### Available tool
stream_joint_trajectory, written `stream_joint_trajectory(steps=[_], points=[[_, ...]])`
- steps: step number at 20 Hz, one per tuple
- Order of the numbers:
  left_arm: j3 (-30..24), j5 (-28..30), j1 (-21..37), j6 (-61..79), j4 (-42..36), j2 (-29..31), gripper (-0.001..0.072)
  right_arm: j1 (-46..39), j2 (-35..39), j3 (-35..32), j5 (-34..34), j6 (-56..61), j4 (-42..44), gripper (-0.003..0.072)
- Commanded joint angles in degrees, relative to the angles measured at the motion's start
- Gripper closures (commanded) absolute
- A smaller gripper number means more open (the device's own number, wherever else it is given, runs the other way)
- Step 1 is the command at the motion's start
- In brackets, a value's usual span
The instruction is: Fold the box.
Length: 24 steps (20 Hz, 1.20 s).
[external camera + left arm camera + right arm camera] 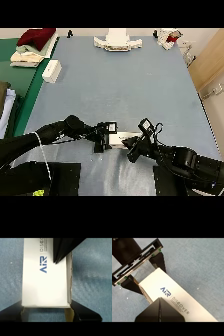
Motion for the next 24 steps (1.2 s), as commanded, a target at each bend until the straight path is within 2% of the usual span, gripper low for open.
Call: stream_joint_trajectory(steps=[1,18,24], points=[[0.0,0.0,0.0,0.0,0.0,0.0,0.0233,0.0,-1.1,-0.1,-0.4,0.1,0.0,0.0668],[0.0,0.0,0.0,0.0,0.0,0.0,0.0233,0.0,-0.9,0.1,0.1,0.1,0.0,0.0668],[0.0,0.0,0.0,0.0,0.0,0.0,0.0233,0.0,2.0,2.2,0.3,-0.1,-1.6,0.0665]])
